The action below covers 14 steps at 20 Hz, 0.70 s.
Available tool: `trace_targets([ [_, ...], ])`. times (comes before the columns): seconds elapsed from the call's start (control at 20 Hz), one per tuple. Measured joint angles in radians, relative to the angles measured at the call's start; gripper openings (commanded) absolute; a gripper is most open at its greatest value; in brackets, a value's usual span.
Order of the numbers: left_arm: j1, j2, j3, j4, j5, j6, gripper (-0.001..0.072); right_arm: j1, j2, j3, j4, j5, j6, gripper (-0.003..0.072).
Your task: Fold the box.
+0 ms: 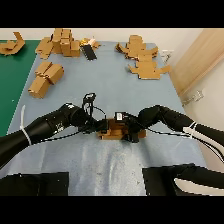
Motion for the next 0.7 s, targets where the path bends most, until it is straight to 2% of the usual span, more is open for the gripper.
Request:
trace_targets([
  [0.3, -0.048, -0.095, 0.094, 0.101, -0.079, -0.076, 0.0591, 0.0, 0.0, 0.0, 0.0, 0.0, 0.0, 0.0498],
  [0.7, -0.071, -0.126, 0.127, 0.166, -0.12, -0.15, 0.059, 0.0, 0.0, 0.0, 0.0, 0.0, 0.0, 0.0497],
])
